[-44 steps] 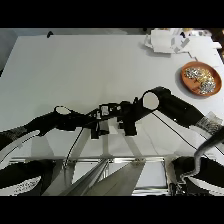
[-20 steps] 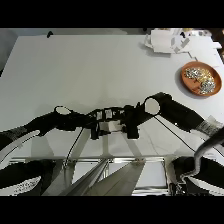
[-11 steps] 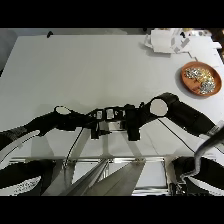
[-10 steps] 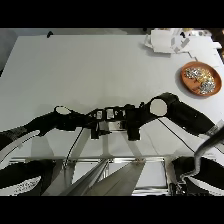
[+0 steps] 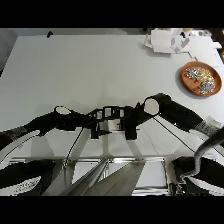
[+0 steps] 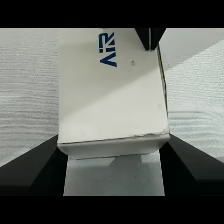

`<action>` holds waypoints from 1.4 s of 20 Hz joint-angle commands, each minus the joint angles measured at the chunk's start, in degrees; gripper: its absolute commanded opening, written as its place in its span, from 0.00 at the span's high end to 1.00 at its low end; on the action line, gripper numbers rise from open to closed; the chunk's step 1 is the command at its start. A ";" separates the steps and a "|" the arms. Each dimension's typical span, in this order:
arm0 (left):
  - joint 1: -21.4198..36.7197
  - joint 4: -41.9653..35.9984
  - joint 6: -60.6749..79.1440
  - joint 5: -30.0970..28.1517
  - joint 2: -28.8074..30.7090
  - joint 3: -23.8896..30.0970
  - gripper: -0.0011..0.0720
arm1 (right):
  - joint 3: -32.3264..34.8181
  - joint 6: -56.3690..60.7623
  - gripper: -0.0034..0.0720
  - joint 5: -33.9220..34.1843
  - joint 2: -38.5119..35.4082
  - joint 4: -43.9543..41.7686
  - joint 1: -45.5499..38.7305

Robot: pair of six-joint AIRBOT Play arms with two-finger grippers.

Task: Fold the box and place the chain.

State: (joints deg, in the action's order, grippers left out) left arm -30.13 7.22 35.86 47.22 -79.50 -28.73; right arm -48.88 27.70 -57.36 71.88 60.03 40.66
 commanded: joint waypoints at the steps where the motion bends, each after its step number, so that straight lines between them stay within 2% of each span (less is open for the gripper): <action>1: 0.02 -0.11 -0.02 0.13 0.04 -0.04 0.84 | 1.31 0.59 0.94 0.02 0.35 0.17 0.04; 9: 0.02 -0.11 -0.02 0.13 0.04 -0.04 0.84 | 2.91 0.83 0.94 1.29 -0.46 0.15 0.02; 12: 0.02 -0.11 -0.02 0.15 0.04 -0.04 0.84 | 1.62 1.86 0.94 1.29 -4.74 0.17 -0.44; 15: 0.02 -0.11 -0.02 0.13 0.04 -0.04 0.84 | 0.63 10.49 0.94 0.70 -11.98 2.58 -2.95; 17: 0.02 -0.11 -0.02 0.13 0.04 -0.04 0.84 | 0.66 21.31 0.94 -4.52 -17.20 7.91 -6.67; 19: 0.02 -0.11 -0.02 0.13 0.04 -0.04 0.84 | 0.70 32.09 0.94 -17.05 -21.09 13.29 -12.68; 21: 0.02 -0.11 -0.02 0.13 0.04 -0.04 0.84 | 1.20 37.03 0.94 -28.30 -23.26 17.88 -20.68; 22: 0.02 -0.11 -0.02 0.17 0.04 -0.04 0.84 | 2.19 38.21 0.94 -29.57 -23.96 20.33 -25.07; 24: 0.02 -0.11 -0.02 0.13 0.04 -0.04 0.84 | 4.57 41.99 0.94 -27.08 -24.13 23.87 -32.76; 28: 0.02 -0.11 -0.02 0.13 0.04 -0.04 0.84 | 5.88 45.13 0.91 -23.82 -24.13 21.59 -43.39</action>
State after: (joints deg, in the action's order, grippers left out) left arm -30.13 7.09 35.81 47.37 -79.48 -28.73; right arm -43.99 68.49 -81.65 48.31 80.86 4.84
